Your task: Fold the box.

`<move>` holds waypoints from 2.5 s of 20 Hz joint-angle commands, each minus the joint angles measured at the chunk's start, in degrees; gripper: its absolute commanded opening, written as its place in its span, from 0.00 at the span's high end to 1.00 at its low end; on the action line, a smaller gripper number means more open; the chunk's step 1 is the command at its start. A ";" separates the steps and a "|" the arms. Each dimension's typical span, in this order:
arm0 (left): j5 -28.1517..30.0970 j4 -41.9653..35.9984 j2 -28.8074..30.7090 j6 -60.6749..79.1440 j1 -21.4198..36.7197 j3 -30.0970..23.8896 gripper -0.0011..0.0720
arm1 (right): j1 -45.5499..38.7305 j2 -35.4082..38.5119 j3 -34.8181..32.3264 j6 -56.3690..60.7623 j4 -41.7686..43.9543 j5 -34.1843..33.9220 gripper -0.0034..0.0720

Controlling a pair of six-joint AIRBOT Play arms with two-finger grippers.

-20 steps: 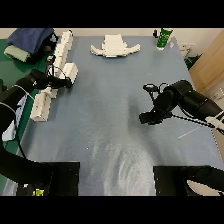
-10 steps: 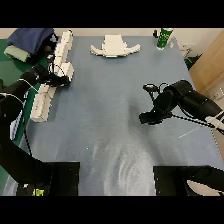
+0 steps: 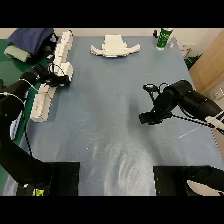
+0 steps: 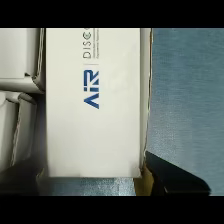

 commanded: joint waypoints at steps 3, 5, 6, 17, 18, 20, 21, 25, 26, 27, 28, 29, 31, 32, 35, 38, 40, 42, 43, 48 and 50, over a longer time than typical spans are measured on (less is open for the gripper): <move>-2.54 -0.07 0.28 -0.98 0.15 0.04 0.03 | -0.02 -0.02 0.04 0.02 0.00 0.02 0.95; -6.62 0.90 1.60 -0.96 0.66 0.31 0.03 | -0.02 -0.02 0.04 0.02 0.00 0.02 0.95; -9.66 1.25 2.58 -0.96 1.09 0.66 0.03 | -0.02 -0.02 0.04 0.00 0.00 0.02 0.95; -49.18 -2.21 14.73 -1.77 2.73 15.69 0.27 | -0.02 -0.02 0.02 0.00 0.00 0.02 0.95; -50.88 -4.57 15.39 -2.99 2.64 16.04 0.73 | -0.02 -0.02 0.04 0.02 -0.02 0.02 0.95; -53.13 -9.64 15.74 -4.07 1.90 16.20 0.97 | -0.02 -0.02 0.04 0.00 0.00 0.02 0.95; -53.83 -10.95 15.74 -4.07 0.87 16.11 0.97 | -0.02 -0.02 0.04 0.00 -0.02 0.02 0.95; -51.15 -8.37 15.87 -4.07 -10.64 15.21 0.97 | -0.02 -0.02 0.04 0.00 -0.02 0.02 0.95; -48.81 -7.02 15.87 -4.07 -14.86 14.32 0.97 | -0.02 -0.02 0.02 0.00 0.00 0.00 0.95; -46.38 -5.05 15.87 -4.15 -18.88 13.22 0.97 | -0.02 -0.02 0.04 0.02 0.00 0.02 0.95; -44.02 -3.08 15.87 -4.59 -23.08 11.72 0.97 | -0.02 -0.02 0.04 0.00 0.00 0.02 0.95; -42.14 -1.36 15.87 -5.11 -26.62 10.03 0.97 | -0.02 -0.02 0.04 0.00 0.00 0.02 0.95; -38.45 1.33 16.87 -6.08 -32.83 5.46 0.97 | -0.02 -0.02 0.02 0.00 0.00 0.02 0.95; -36.30 1.90 18.08 -6.71 -35.19 2.54 0.97 | -0.02 -0.02 0.04 0.00 0.00 0.02 0.95; -30.84 1.88 23.56 -9.77 -38.23 -6.40 0.97 | -0.02 -0.02 0.04 0.00 0.00 0.02 0.95; -28.59 3.30 28.04 -11.80 -37.55 -12.13 0.97 | -0.02 -0.02 0.02 0.00 0.00 0.02 0.95; -30.34 4.24 28.68 -11.78 -37.38 -12.50 0.97 | -0.02 -0.02 0.04 0.00 0.00 0.02 0.95; -30.64 4.04 28.65 -11.78 -37.42 -12.50 0.97 | -0.02 -0.02 0.04 0.00 0.00 0.02 0.95; -30.62 3.93 28.65 -11.78 -37.40 -12.50 0.97 | -0.02 -0.02 0.04 0.02 -0.02 0.02 0.95; -30.64 3.93 28.65 -11.78 -37.40 -12.50 0.97 | -0.02 -0.02 0.04 0.00 0.00 0.02 0.95; -30.62 3.93 28.65 -11.78 -37.40 -12.50 0.97 | -0.02 -0.02 0.04 0.00 -0.02 0.02 0.95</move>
